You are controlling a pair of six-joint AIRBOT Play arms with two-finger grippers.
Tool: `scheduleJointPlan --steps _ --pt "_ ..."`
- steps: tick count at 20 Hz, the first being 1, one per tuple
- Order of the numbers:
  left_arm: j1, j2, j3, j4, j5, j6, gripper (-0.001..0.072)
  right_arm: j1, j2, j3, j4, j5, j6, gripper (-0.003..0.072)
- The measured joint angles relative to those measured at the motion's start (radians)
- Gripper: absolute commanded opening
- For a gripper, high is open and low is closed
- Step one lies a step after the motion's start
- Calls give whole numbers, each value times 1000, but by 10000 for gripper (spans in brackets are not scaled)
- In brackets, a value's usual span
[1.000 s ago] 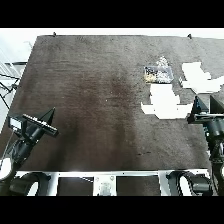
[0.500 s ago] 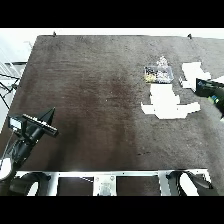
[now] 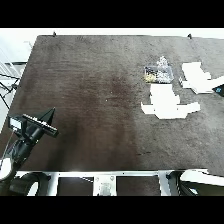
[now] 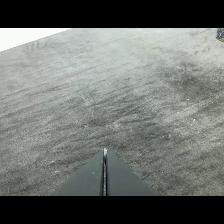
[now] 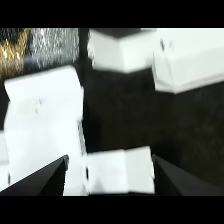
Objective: Fold the box and place the chain.
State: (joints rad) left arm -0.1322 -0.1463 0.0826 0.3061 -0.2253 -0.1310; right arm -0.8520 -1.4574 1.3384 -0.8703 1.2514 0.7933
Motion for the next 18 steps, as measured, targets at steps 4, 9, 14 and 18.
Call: scheduleJointPlan --steps 4,9,14,18 --pt "0 0 0 0 0 0 17 -2 -211 156 -60 172 27 634" --pt "0 0 0 0 0 0 16 26 -370 262 -98 235 32 634" --pt "0 0 0 0 0 0 16 55 -455 301 -113 274 27 634" --pt "0 0 0 0 0 0 17 80 -497 307 -114 317 8 577"
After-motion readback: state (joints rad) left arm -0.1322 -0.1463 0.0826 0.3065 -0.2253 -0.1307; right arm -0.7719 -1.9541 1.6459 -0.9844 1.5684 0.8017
